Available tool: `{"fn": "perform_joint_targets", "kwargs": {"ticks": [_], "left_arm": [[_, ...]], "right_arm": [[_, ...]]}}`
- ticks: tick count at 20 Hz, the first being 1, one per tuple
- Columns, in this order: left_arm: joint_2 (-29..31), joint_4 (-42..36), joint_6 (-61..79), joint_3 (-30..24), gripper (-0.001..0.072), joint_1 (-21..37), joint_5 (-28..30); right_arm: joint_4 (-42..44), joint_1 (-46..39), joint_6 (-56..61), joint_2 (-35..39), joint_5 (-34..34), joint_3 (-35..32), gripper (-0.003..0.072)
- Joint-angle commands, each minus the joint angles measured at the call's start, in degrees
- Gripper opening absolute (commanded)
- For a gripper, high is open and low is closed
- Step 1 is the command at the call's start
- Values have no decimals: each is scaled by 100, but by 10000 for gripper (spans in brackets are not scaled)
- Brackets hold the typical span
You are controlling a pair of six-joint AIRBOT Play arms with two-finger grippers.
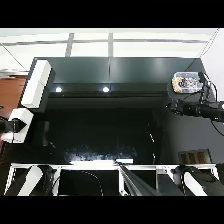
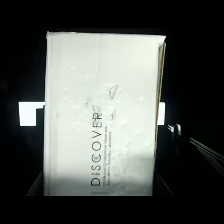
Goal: Fold the box and place the chain.
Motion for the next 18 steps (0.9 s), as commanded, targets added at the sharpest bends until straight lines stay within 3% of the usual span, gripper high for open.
{"fn": "perform_joint_targets", "kwargs": {"ticks": [1,7,12,13,14,18], "left_arm": [[-221,-251,407,-15,341,238,647],[-1069,-640,684,-13,341,-319,1429],[-1381,-643,686,-7,357,-551,2127],[-1421,-640,684,-7,495,-612,2216],[-1434,-632,682,-2,715,-697,2256],[-1115,-323,457,474,715,-907,2114]], "right_arm": [[2,-2,0,4,-2,4,14],[9,-2,44,4,0,4,14],[0,-2,44,4,-4,4,14],[0,-2,44,4,-7,4,14],[0,-2,44,4,-7,4,14],[-24,-2,-39,4,-96,26,14]]}}
